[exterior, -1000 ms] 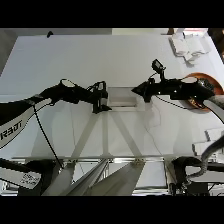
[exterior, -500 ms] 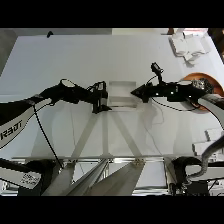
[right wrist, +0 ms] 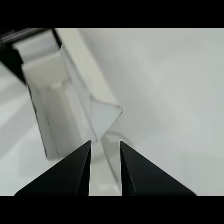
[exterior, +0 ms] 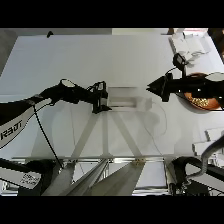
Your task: Fold the box and place the chain.
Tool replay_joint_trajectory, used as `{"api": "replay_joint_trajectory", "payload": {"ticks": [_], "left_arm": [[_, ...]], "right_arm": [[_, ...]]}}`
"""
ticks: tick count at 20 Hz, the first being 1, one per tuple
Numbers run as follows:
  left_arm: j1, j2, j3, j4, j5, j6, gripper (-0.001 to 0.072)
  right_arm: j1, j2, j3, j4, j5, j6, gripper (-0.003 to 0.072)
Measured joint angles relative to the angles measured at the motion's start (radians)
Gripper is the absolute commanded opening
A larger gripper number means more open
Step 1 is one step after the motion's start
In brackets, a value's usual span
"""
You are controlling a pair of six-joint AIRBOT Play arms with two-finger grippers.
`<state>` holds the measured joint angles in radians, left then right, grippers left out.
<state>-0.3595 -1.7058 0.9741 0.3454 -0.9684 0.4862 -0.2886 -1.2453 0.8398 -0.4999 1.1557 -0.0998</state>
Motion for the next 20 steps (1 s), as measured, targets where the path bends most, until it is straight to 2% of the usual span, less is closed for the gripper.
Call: {"api": "replay_joint_trajectory", "payload": {"ticks": [4,10,16,20], "left_arm": [[0.0,0.0,0.0,0.0,0.0,0.0,0.0355],[0.0,0.0,0.0,0.0,0.0,0.0,0.0355],[0.0,0.0,0.0,0.0,0.0,0.0,0.0355],[0.0,0.0,0.0,0.0,0.0,0.0,0.0355]], "right_arm": [[0.065,0.079,0.0,-0.142,0.023,0.045,0.0274],[0.179,0.112,0.0,-0.302,0.023,0.071,0.0297],[0.215,0.103,-0.05,-0.365,-0.151,0.057,0.0295],[0.261,0.022,-0.078,-0.375,-0.241,-0.007,0.0293]]}}
